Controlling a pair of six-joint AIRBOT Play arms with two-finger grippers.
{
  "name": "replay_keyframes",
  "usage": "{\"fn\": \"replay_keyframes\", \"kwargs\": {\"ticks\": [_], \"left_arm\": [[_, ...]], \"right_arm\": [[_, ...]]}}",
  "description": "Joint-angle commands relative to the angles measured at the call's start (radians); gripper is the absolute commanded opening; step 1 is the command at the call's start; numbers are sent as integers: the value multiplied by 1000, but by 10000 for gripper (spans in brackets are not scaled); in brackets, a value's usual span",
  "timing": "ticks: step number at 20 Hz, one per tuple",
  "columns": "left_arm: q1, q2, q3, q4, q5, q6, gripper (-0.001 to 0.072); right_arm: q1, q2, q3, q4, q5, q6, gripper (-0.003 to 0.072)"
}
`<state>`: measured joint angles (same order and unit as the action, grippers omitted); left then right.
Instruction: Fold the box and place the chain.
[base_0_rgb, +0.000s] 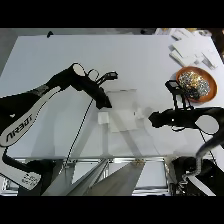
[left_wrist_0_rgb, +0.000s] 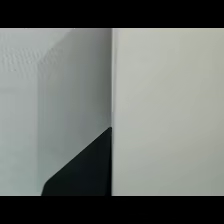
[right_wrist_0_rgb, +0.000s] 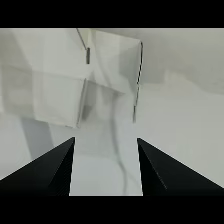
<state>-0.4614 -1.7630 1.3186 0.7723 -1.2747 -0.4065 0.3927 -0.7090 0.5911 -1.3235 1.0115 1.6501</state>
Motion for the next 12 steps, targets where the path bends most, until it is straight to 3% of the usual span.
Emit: {"fn": "replay_keyframes", "kwargs": {"ticks": [1,3,7,8,12], "left_arm": [[-86,81,-6,153,123,-26,-5],[-134,111,-41,149,166,11,-5],[-157,131,-184,-151,316,212,-4],[-159,131,-203,-148,353,237,-3],[-170,131,-208,74,429,249,1]], "right_arm": [[0,15,79,-36,27,-43,441],[0,38,98,-121,44,-43,440],[0,52,98,-179,118,-42,439],[0,52,98,-172,126,-43,439],[0,52,98,-164,108,-43,439]]}}
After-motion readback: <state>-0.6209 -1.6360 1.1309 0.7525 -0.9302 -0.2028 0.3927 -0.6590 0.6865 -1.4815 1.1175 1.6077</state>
